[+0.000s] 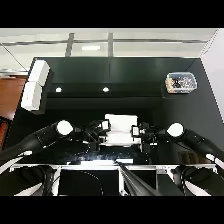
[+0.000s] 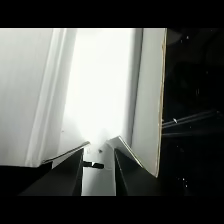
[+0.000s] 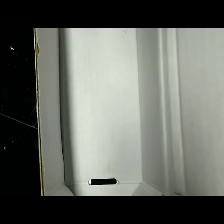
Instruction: Fold the box and place the chain.
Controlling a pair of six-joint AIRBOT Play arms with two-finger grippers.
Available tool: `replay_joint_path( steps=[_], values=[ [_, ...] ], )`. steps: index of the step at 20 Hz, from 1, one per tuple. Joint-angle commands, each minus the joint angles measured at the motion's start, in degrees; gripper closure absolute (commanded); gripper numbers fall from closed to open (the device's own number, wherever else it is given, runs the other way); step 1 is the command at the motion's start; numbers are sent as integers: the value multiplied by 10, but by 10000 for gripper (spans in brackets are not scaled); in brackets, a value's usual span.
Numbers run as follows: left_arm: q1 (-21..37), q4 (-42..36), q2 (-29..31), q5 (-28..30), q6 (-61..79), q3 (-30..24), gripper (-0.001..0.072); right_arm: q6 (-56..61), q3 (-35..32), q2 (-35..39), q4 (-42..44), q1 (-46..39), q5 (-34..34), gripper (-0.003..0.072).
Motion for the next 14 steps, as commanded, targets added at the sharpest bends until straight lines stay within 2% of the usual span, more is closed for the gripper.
replay_joint_path(
  steps=[1,8,9,10,11,12,13,14],
  values=[
    [-7,-25,-3,7,4,0,476,0,0,0,1,0,0,378],
    [-7,-25,-3,2,4,0,490,0,0,0,1,0,0,377],
    [-7,-25,-3,5,4,0,414,0,0,0,1,0,0,377],
    [-7,-25,-3,5,3,0,308,0,0,0,1,0,0,377],
    [-7,-24,-3,4,3,0,306,0,0,0,1,0,0,377],
    [-7,-23,-3,1,-1,2,335,1,0,0,1,0,0,377],
    [-7,-23,-3,-6,-1,5,464,1,0,0,1,0,0,377],
    [-7,-23,-3,-11,-1,8,426,0,0,0,1,0,0,377]
  ],
)
